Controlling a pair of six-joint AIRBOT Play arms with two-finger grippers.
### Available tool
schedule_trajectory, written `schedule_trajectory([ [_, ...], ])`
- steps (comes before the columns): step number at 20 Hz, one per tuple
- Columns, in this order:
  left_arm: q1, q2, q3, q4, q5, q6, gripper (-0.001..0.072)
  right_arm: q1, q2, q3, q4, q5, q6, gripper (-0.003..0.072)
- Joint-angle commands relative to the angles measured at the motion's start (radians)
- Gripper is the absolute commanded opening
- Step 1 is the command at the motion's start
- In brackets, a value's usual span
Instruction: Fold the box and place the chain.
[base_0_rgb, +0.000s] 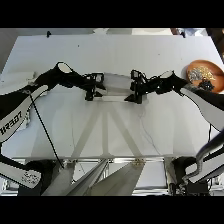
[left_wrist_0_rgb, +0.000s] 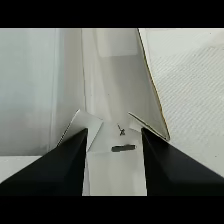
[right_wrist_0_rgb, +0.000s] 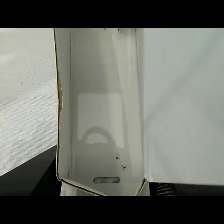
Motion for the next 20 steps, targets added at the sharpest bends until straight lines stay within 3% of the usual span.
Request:
schedule_trajectory([
  [1, 0.0, 0.0, 0.0, -0.004, 0.0, -0.009, 0.0494, 0.001, 0.0, 0.001, 0.001, 0.0, 0.001, 0.0435],
  [3, 0.0, 0.0, 0.0, -0.004, 0.0, -0.012, 0.0531, 0.001, 0.0, 0.001, 0.001, 0.0, 0.001, 0.0435],
  [5, 0.0, 0.0, 0.0, -0.004, 0.0, -0.012, 0.0485, 0.001, 0.0, 0.001, 0.001, 0.0, 0.001, 0.0435],
  [7, 0.0, 0.005, 0.0, -0.004, 0.0, -0.012, 0.0192, 0.001, 0.0, 0.001, 0.001, 0.0, 0.001, 0.0435],
  [8, -0.001, 0.008, 0.0, -0.004, 0.0, -0.013, 0.014, 0.001, 0.0, 0.001, 0.001, 0.0, 0.001, 0.0435],
  [12, -0.002, 0.06, 0.0, -0.003, 0.026, -0.105, 0.014, 0.001, 0.0, 0.001, 0.001, 0.0, 0.001, 0.0435],
  [20, 0.058, 0.284, -0.032, 0.053, 0.008, -0.329, 0.014, 0.001, 0.0, 0.001, 0.001, 0.0, 0.001, 0.0435],
])
